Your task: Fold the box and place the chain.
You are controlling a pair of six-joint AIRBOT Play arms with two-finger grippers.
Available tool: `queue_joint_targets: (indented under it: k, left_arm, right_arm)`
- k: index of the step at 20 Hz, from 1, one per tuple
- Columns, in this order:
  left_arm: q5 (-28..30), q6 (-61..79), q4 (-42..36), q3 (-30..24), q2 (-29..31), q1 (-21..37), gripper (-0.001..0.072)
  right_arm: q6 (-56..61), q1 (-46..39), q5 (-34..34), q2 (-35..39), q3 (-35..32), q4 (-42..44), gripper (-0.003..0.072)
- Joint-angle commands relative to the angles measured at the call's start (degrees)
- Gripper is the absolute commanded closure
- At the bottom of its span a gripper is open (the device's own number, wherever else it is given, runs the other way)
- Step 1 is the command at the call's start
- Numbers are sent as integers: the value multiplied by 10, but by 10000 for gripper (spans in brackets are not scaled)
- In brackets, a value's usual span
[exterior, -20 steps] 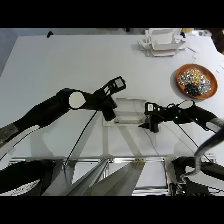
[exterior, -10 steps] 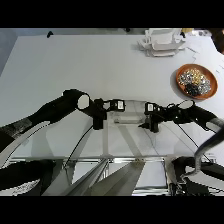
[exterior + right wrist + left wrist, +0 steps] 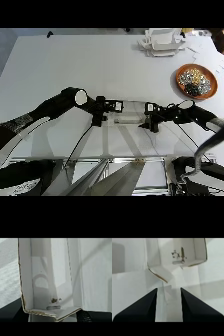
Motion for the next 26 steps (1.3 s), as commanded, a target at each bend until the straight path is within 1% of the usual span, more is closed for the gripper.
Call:
queue_joint_targets:
  k: [1, 4, 5, 10, 11, 12, 16, 18, 19, 20, 21, 25, 26]
  left_arm:
    - [23, 30, -29, -1, -1, 1, 379]
    - [12, 30, -35, -2, -7, -7, 383]
    - [7, 30, -38, -2, -11, -12, 400]
    - [4, 30, -51, -2, -26, -36, 402]
    - [4, 30, -59, -2, -26, -38, 430]
    - [8, 30, -64, -2, -26, -40, 464]
    - [55, 30, -71, -1, -26, -42, 464]
    - [67, 30, -71, -1, -26, -42, 465]
    - [70, 30, -71, -2, -26, -42, 503]
    - [70, 30, -71, -1, -26, -42, 597]
    - [70, 30, -71, -2, -26, -42, 634]
    - [71, 30, -100, -2, -27, -54, 631]
    - [72, 30, -106, -1, -28, -59, 620]
  right_arm:
    - [0, 0, 0, 0, 0, 0, 266]
    - [0, 0, 0, 0, 0, 0, 266]
    - [0, 0, 0, 0, 0, 0, 266]
    - [0, 0, 0, 0, 0, 0, 266]
    - [0, 0, 0, 0, 0, 0, 266]
    - [0, 0, 0, 0, 0, 0, 266]
    - [0, 0, 0, 0, 0, 0, 266]
    - [0, 0, 0, 0, 0, 0, 266]
    - [0, 0, 0, 0, 0, 0, 266]
    - [0, 0, 0, 0, 0, 0, 266]
    - [0, 0, 0, 0, 0, 0, 266]
    - [0, 0, 0, 0, 0, 0, 266]
    - [0, 0, 0, 0, 0, 0, 266]
